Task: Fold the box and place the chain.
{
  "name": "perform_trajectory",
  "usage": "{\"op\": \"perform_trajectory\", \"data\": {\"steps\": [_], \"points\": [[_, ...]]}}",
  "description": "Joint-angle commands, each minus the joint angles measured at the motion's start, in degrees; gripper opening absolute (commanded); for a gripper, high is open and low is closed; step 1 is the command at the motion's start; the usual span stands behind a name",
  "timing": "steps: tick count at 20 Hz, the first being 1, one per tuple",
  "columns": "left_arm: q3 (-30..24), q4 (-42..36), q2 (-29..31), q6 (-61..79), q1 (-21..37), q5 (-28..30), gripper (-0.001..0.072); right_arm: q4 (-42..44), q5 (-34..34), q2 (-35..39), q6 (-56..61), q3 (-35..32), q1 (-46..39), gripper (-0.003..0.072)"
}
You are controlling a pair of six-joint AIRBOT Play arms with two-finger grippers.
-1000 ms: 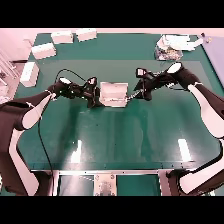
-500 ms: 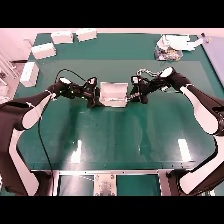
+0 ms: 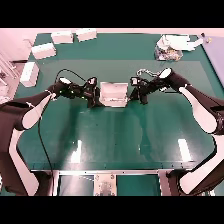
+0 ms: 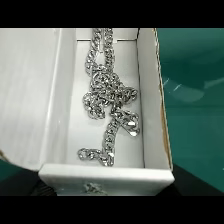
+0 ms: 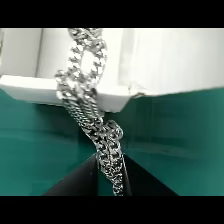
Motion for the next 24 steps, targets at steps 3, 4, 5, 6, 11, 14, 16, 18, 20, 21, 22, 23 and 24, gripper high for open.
{"op": "perform_trajectory", "data": {"steps": [3,4,5,6,11,14,16,18,20,21,22,23,24], "points": [[0.0,0.0,0.0,0.0,0.0,0.0,0.0353,-0.9,-1.6,0.7,6.4,2.3,0.7,0.0006],[0.0,0.0,0.0,0.0,0.0,0.0,0.0353,-0.7,-1.6,1.5,7.5,2.6,0.9,0.0006],[0.0,0.0,0.0,0.0,0.0,0.0,0.0353,-0.3,-1.6,2.8,8.3,2.6,1.3,0.0005],[0.0,0.0,0.0,0.0,0.0,0.0,0.0353,-0.1,-1.3,4.0,8.8,2.6,1.7,0.0005],[0.0,0.0,0.0,0.0,0.0,0.0,0.0353,0.0,4.1,10.0,11.2,2.6,2.9,0.0006],[0.0,0.0,0.0,0.0,0.0,0.0,0.0353,-4.4,4.6,9.4,11.1,2.4,1.8,0.0475],[0.0,0.0,0.0,0.0,0.0,0.0,0.0353,-4.4,3.8,7.4,9.2,2.4,0.2,0.0489],[0.0,0.0,0.0,0.0,0.0,0.0,0.0353,-4.2,1.6,4.8,6.1,2.5,-0.8,0.0489],[0.0,0.0,0.0,0.0,0.0,0.0,0.0353,-4.0,0.0,2.8,4.1,2.5,-0.8,0.0456],[0.0,0.0,0.0,0.0,0.0,0.0,0.0353,-3.9,0.0,2.0,3.1,2.6,-0.7,0.0441],[0.0,0.0,0.0,0.0,0.0,0.0,0.0353,-3.9,0.0,1.3,3.1,2.7,-0.5,0.0438],[0.0,0.0,0.0,0.0,0.0,0.0,0.0353,-3.9,0.0,0.8,2.9,2.8,-0.4,0.0438],[0.0,0.0,0.0,0.0,0.0,0.0,0.0353,-3.9,0.0,0.3,2.9,2.8,-0.3,0.0438]]}}
